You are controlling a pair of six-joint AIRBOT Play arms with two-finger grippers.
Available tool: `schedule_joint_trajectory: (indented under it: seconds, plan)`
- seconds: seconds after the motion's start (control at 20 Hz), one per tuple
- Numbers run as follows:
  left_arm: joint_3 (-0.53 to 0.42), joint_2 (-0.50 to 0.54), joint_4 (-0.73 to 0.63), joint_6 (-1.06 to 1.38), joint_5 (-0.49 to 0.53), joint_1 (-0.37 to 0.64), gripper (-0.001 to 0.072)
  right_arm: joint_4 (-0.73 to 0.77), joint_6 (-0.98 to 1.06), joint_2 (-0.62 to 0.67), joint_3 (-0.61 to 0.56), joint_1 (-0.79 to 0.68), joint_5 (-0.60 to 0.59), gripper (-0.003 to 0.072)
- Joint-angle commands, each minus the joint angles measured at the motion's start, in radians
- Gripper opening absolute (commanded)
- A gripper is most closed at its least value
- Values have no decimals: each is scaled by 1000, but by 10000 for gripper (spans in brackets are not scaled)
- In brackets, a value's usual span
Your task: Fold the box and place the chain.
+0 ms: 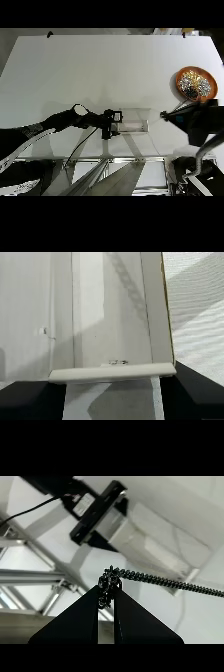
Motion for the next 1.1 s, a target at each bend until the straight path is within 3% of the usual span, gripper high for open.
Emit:
schedule_joint_trajectory:
  seconds: [0.0, 0.15, 0.35, 0.65, 0.7, 0.85, 1.05]
  plan:
    - [0, 0, 0, 0, 0, 0, 271, 28, 2, -4, -160, 125, -175, 11]
    - [0, 0, 0, 0, 0, 0, 271, 24, -36, -50, -281, 176, -314, 12]
    - [0, 0, 0, 0, 0, 0, 271, 6, -85, -172, -343, 176, -415, 12]
    - [0, 0, 0, 0, 0, 0, 271, -19, -111, -349, -344, 176, -396, 14]
    - [0, 0, 0, 0, 0, 0, 271, -24, -111, -360, -344, 177, -396, 32]
    - [0, 0, 0, 0, 0, 0, 271, -16, -110, -372, -343, 177, -380, 209]
    - [0, 0, 0, 0, 0, 0, 271, -19, -110, -352, -261, 120, -248, 221]
